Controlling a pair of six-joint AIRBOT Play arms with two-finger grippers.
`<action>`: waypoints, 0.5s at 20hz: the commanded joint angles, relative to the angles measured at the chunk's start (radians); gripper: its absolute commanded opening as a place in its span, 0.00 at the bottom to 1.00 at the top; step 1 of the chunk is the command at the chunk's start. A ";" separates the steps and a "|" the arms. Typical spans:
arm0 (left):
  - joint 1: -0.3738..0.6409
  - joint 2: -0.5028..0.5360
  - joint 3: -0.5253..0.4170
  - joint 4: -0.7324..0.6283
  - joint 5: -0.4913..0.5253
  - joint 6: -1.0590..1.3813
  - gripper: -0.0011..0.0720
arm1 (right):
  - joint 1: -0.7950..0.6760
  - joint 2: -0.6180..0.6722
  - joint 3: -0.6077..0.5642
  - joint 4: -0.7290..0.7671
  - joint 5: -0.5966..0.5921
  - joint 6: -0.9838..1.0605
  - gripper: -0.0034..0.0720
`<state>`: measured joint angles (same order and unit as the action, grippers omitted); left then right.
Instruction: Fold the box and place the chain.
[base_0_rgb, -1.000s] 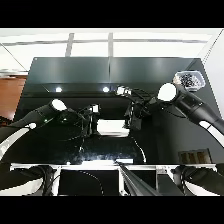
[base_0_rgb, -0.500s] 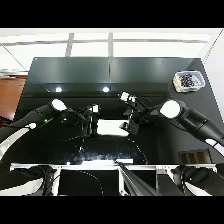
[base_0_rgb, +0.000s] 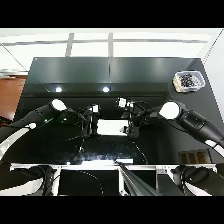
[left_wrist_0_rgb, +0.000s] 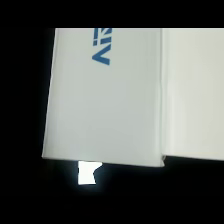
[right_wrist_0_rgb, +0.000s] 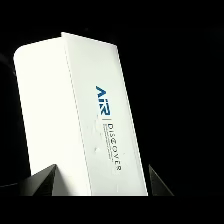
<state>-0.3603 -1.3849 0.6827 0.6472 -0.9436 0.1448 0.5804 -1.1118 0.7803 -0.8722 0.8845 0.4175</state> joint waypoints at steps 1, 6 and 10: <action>0.000 -0.001 0.000 0.000 0.000 0.000 0.78 | 0.002 0.001 0.013 -0.021 0.033 -0.045 0.98; 0.000 -0.001 0.000 0.000 0.000 0.000 0.78 | 0.002 0.001 0.018 -0.048 0.085 -0.044 0.98; 0.000 -0.001 0.000 0.000 0.000 0.000 0.78 | 0.002 -0.005 0.018 -0.057 0.083 -0.044 0.98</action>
<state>-0.3603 -1.3849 0.6827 0.6472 -0.9436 0.1448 0.5812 -1.1133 0.7971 -0.9188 0.9596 0.3763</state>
